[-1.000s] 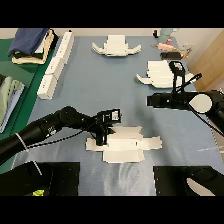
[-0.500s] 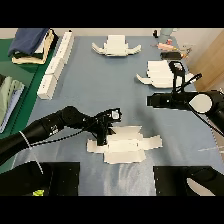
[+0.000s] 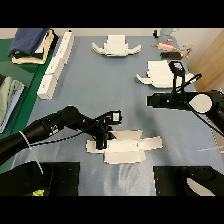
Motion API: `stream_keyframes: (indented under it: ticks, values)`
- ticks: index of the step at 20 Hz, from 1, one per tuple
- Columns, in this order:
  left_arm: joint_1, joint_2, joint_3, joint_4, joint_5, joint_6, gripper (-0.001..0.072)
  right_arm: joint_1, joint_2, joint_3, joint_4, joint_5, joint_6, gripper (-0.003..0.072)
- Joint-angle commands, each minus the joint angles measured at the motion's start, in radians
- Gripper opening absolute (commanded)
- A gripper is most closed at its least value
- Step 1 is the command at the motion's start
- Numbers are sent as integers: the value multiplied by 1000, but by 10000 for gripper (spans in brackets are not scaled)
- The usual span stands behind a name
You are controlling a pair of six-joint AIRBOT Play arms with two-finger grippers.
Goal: Fold the box.
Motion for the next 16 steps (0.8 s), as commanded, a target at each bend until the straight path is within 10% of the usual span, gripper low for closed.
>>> stream_keyframes:
  ticks: [1,9,16]
  values:
    - [1,0,0,3,-6,3,15,0,3,0,-5,51,10,2]
    - [0,0,0,2,-17,2,15,66,82,-6,-28,646,270,2]
    - [0,0,0,2,-16,2,15,711,136,-167,-74,459,224,1]
